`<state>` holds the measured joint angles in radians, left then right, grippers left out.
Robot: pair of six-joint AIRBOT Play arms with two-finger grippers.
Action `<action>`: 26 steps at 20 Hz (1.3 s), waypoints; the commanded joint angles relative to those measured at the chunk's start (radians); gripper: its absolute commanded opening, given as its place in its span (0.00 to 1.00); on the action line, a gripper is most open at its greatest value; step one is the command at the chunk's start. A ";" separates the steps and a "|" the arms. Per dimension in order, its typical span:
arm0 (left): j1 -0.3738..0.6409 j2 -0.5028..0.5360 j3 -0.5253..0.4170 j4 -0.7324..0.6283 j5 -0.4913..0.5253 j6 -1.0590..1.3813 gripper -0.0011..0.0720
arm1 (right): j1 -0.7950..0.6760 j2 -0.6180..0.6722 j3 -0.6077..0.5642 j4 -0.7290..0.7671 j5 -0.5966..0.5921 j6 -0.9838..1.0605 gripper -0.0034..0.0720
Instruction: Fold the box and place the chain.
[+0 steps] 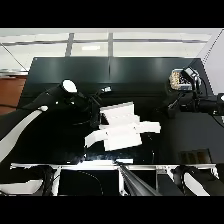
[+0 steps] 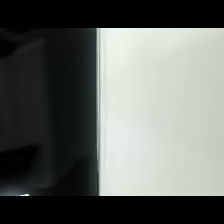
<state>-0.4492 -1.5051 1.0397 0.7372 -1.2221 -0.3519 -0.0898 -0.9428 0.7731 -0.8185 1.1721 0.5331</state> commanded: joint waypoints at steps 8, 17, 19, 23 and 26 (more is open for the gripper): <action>-0.078 0.021 -0.074 0.120 0.402 0.172 0.05 | 0.310 -0.125 0.006 -0.053 -0.106 -0.284 0.99; -0.072 -0.007 -0.020 0.198 0.311 0.174 0.05 | 0.319 -0.212 -0.018 -0.206 -0.051 -0.290 0.99; -0.071 -0.011 -0.020 0.193 0.309 0.184 0.05 | 0.323 -0.215 -0.063 -0.199 -0.045 -0.290 0.98; -0.071 -0.011 -0.020 0.193 0.309 0.191 0.05 | 0.371 -0.215 -0.111 -0.153 -0.044 -0.295 0.97; -0.071 -0.010 -0.020 0.193 0.309 0.191 0.05 | 0.465 -0.215 -0.119 -0.150 -0.113 -0.303 0.98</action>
